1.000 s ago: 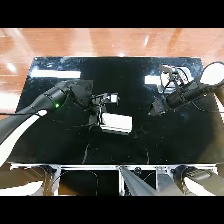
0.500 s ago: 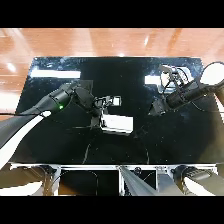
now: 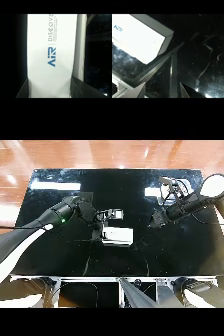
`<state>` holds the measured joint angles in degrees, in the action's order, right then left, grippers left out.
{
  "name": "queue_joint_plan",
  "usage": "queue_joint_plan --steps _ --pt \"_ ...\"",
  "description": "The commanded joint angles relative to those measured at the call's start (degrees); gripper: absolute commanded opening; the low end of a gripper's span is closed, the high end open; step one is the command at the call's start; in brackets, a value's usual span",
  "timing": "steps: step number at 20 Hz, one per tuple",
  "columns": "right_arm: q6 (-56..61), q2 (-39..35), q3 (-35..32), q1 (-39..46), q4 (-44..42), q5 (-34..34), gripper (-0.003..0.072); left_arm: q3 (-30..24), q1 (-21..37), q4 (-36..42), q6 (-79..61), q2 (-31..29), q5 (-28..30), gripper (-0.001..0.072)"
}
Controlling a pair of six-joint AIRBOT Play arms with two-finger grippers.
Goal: Fold the box and place the chain.
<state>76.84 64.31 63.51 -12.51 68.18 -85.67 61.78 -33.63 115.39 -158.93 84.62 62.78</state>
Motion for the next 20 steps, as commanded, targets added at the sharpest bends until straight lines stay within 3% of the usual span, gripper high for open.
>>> queue_joint_plan --steps 1,6,11,15,20 --pt "0.0 0.0 0.0 0.0 0.0 0.0 0.0529 0.1 0.9 -5.6 5.3 -0.2 -0.9 0.0025" --pt "0.0 0.0 0.0 0.0 0.0 0.0 0.0529 0.9 7.0 -8.5 13.6 -0.2 -1.9 0.0026" --pt "0.0 0.0 0.0 0.0 0.0 0.0 0.0529 5.6 16.6 -9.0 19.2 -0.2 -1.8 0.0025" --pt "0.0 0.0 0.0 0.0 0.0 0.7 0.0529 7.8 25.7 -13.4 25.0 0.0 -4.8 0.0025" --pt "0.0 0.0 0.0 0.0 -0.1 1.3 0.0529 8.8 39.1 -13.6 31.3 1.9 -9.4 0.0025"
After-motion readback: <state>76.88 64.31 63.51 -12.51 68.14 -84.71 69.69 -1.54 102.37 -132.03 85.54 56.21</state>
